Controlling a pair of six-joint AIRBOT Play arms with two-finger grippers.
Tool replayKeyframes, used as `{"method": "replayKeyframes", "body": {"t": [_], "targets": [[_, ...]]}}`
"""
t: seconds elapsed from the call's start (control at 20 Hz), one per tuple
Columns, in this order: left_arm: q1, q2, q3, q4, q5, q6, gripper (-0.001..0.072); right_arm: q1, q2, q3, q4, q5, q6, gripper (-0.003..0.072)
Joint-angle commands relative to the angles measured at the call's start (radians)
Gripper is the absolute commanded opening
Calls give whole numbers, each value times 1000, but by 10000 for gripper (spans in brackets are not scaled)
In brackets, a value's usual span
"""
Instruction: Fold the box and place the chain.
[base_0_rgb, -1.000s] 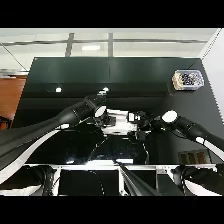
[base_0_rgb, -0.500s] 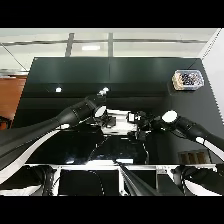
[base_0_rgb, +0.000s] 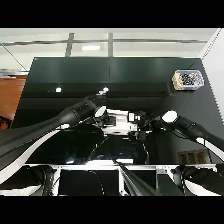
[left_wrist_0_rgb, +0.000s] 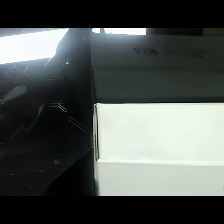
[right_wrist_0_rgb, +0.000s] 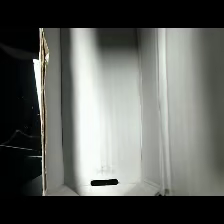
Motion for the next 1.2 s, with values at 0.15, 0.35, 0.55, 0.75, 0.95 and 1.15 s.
{"method": "replayKeyframes", "body": {"t": [0.15,0.35,0.55,0.75,0.95,1.15], "targets": [[0,0,1,2,-7,-2,27,-28,116,1,-208,85,200,531],[0,0,1,0,-7,-2,28,-51,136,1,-237,118,209,531],[0,0,1,-2,-4,-2,28,-50,135,1,-234,119,206,491],[0,0,1,-2,-4,-1,29,-45,129,0,-213,85,159,491],[0,-1,1,-3,-6,-1,29,-45,125,0,-85,48,119,144],[0,-1,1,-3,-10,-1,29,-8,108,0,-44,49,157,129]]}}
